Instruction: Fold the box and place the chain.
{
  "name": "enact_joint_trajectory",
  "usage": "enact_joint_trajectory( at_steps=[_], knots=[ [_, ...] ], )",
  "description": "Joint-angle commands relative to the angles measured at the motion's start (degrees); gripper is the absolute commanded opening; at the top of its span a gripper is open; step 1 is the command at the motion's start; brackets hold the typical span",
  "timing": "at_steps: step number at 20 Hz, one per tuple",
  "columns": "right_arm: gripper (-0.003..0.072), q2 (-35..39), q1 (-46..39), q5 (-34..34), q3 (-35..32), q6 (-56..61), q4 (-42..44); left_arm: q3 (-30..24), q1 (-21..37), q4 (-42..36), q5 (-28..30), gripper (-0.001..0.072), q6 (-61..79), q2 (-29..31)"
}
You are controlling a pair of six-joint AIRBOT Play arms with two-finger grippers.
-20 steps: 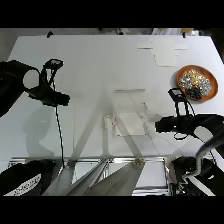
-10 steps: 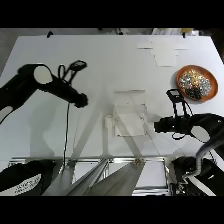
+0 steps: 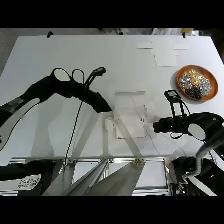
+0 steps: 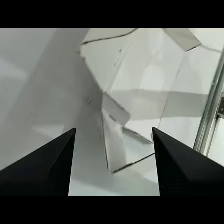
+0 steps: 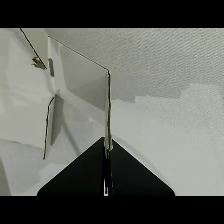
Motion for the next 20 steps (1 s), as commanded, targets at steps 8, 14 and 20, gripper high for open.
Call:
enact_joint_trajectory(
  at_steps=[8,14,20],
  knots=[
    [0.0015,-0.1,0.1,0.1,0.0,0.0,1.1,0.0,-4.5,-7.0,6.6,0.0538,12.5,-5.9],
    [0.0015,-0.1,0.1,0.0,0.0,0.0,1.1,0.0,-7.0,-8.7,10.2,0.0494,16.8,-6.4],
    [0.0015,-0.1,0.1,0.0,0.0,0.0,1.1,0.0,-9.1,-7.0,12.3,0.0035,20.6,-7.3]
  ],
)
